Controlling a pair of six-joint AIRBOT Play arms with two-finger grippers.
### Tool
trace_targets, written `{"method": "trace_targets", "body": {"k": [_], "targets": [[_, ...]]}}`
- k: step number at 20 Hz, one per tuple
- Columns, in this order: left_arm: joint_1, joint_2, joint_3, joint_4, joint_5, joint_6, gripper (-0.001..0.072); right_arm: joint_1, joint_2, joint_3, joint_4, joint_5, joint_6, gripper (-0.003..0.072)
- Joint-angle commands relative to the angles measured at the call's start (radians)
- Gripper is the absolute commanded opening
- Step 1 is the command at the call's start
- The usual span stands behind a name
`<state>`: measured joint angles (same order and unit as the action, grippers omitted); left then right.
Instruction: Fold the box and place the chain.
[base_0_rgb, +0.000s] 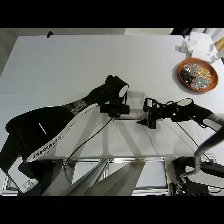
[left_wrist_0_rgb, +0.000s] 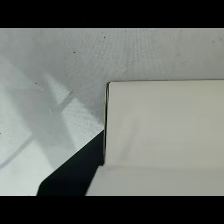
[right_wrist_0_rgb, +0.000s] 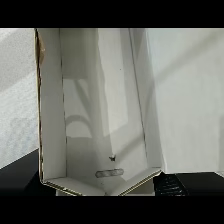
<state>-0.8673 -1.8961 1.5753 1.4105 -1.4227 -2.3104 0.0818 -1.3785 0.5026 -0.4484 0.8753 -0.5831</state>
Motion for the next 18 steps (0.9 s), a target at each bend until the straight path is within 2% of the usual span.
{"method": "trace_targets", "body": {"k": [1,3,5,9,10,11,16,17,18], "targets": [[-0.001,-0.003,0.000,0.000,0.013,-0.005,0.0005,0.000,0.001,0.000,0.000,0.000,-0.001,0.0415],[0.000,-0.003,0.000,0.000,0.013,-0.005,0.0046,0.000,0.001,0.000,0.000,0.000,-0.001,0.0415],[0.000,-0.002,0.000,0.001,0.012,-0.002,0.0163,0.000,0.001,0.000,0.000,0.000,-0.001,0.0415],[0.000,-0.002,0.000,0.001,0.011,-0.001,0.0147,0.000,0.001,0.000,0.000,0.000,-0.001,0.0415],[0.002,-0.002,0.000,0.001,0.010,-0.001,0.0093,0.000,0.001,0.000,0.000,0.000,-0.001,0.0415],[0.002,-0.002,0.000,0.002,0.009,-0.001,0.0004,0.000,0.001,0.000,0.000,0.000,-0.001,0.0415],[0.012,0.004,0.000,0.005,0.006,0.007,0.0007,0.000,0.001,0.000,0.000,0.000,-0.001,0.0415],[0.016,0.009,0.000,0.005,0.005,0.019,0.0025,0.000,0.001,0.000,0.000,0.000,-0.001,0.0415],[0.020,0.015,0.000,0.005,0.006,0.035,0.0082,0.000,0.001,0.000,0.000,0.000,-0.001,0.0415]]}}
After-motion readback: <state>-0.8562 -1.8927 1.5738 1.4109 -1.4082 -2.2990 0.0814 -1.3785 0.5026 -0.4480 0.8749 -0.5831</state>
